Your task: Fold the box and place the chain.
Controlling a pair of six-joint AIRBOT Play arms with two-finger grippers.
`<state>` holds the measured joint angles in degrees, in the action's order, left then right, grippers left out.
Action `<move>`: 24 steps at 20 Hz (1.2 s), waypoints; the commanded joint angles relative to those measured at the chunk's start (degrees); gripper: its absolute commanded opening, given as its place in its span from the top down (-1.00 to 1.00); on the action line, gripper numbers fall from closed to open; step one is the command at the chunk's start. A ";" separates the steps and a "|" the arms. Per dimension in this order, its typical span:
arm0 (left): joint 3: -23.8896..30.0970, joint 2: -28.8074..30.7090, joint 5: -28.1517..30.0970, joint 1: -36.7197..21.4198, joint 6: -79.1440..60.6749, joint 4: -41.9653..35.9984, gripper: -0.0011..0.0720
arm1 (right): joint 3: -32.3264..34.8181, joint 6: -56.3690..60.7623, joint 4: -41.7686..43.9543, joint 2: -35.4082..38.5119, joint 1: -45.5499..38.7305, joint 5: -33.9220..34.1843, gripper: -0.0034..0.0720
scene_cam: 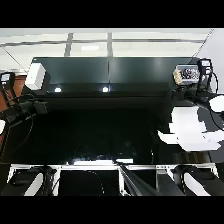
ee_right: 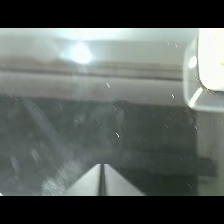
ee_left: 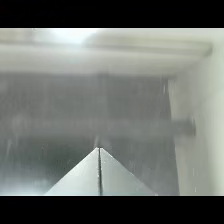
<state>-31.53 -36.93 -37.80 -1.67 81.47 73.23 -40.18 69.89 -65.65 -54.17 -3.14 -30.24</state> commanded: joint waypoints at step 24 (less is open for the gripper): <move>-7.45 -13.73 -5.97 0.07 0.39 3.43 -0.97 | -30.82 -14.03 -5.66 -39.43 -56.28 -57.66 -0.96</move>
<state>-38.94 -50.50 -43.75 -1.61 81.89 78.11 -69.78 60.42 -70.57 -90.98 -60.45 -81.52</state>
